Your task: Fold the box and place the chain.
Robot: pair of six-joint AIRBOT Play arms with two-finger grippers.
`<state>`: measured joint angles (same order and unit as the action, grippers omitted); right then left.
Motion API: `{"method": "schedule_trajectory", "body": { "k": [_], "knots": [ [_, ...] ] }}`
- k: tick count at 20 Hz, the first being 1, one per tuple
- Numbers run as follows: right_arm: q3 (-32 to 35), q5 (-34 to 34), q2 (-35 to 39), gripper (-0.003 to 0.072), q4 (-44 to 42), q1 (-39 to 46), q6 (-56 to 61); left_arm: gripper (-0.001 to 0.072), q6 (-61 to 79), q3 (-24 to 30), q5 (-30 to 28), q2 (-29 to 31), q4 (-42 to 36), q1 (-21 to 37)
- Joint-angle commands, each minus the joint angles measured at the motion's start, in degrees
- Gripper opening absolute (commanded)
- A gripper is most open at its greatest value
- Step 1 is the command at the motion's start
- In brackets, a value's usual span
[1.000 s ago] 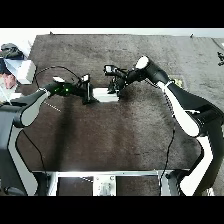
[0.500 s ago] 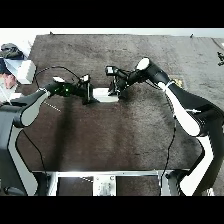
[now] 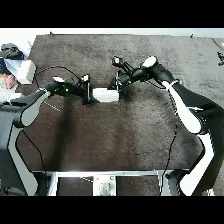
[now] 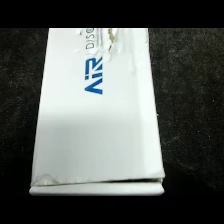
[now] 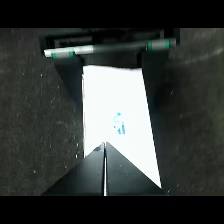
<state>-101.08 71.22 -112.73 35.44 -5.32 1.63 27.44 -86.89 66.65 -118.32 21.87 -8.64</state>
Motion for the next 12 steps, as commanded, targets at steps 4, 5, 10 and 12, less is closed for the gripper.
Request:
{"method": "schedule_trajectory", "body": {
  "k": [4, 5, 10, 12],
  "knots": [
    [0.1, 2.6, -4.1, -0.0030, 4.1, 0.0, 4.7, 0.0348, 0.0, 0.0, 0.0, 0.0, 0.0, 0.0],
    [0.1, 2.8, -4.3, -0.0030, 4.7, 0.0, 4.9, 0.0348, 0.0, 0.0, 0.0, 0.0, 0.0, 0.0],
    [0.1, 2.8, -4.1, -0.0030, 5.7, 0.2, 5.7, 0.0348, 0.0, 0.0, 0.0, 0.0, 0.0, 0.0],
    [0.1, 3.0, -2.0, -0.0031, -0.9, 1.0, 5.7, 0.0348, 0.0, 0.0, 0.0, 0.0, 0.0, 0.0]
  ]
}}
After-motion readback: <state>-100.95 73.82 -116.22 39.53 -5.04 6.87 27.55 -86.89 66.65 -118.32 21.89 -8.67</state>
